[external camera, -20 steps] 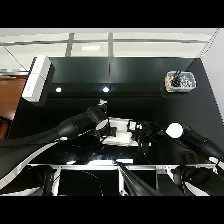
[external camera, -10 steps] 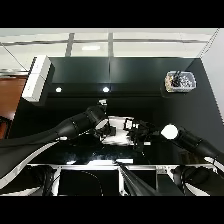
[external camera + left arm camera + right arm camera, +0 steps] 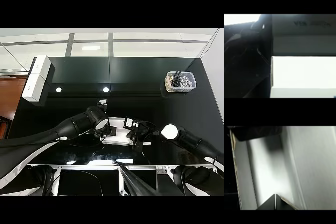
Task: Fold the box and place the chain.
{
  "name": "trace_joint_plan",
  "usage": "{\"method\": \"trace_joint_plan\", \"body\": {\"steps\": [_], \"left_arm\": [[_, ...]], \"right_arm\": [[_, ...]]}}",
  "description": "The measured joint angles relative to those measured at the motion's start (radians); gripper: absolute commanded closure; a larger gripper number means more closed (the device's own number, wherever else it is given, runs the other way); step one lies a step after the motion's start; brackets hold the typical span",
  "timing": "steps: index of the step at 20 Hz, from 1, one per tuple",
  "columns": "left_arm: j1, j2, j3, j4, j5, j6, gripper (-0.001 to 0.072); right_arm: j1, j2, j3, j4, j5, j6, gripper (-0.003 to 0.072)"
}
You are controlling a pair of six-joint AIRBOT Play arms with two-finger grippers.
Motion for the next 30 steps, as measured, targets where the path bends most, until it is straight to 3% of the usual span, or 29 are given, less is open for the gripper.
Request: {"method": "trace_joint_plan", "body": {"steps": [3,7,11,14,17,24,25,27,28,30], "left_arm": [[0.0,0.0,0.0,0.0,0.004,0.0,0.0683],[0.0,0.0,0.0,-0.003,0.003,0.002,0.0683],[0.0,0.0,0.0,-0.001,0.003,0.002,0.0683],[0.0,0.0,0.0,0.0,0.004,0.001,0.0683],[0.0,0.0,0.0,0.0,0.004,-0.001,0.0683],[0.0,0.0,0.0,0.001,0.006,-0.001,0.0683],[0.0,0.0,0.0,0.001,0.006,-0.001,0.0683],[0.0,0.0,0.0,0.001,0.006,0.0,0.0683],[0.0,0.0,0.0,0.001,0.006,0.001,0.0683],[0.0,0.0,0.0,0.001,0.006,0.002,0.0683]], "right_arm": [[-0.084,0.066,0.046,-0.132,0.103,0.301,0.0676],[-0.378,0.227,0.071,-0.367,0.278,0.792,0.0675],[-0.643,0.279,-0.018,-0.382,0.401,1.04,0.0676],[-0.688,0.23,-0.117,-0.228,0.431,1.031,0.0675],[-0.628,0.143,-0.167,-0.06,0.436,0.927,0.0675],[-0.528,0.043,-0.167,0.162,0.4,0.718,0.067],[-0.526,0.039,-0.159,0.172,0.41,0.699,0.052],[-0.521,0.035,-0.133,0.187,0.428,0.674,0.0109],[-0.52,0.034,-0.117,0.193,0.44,0.666,0.0058],[-0.517,0.032,-0.077,0.205,0.46,0.658,0.0058]]}}
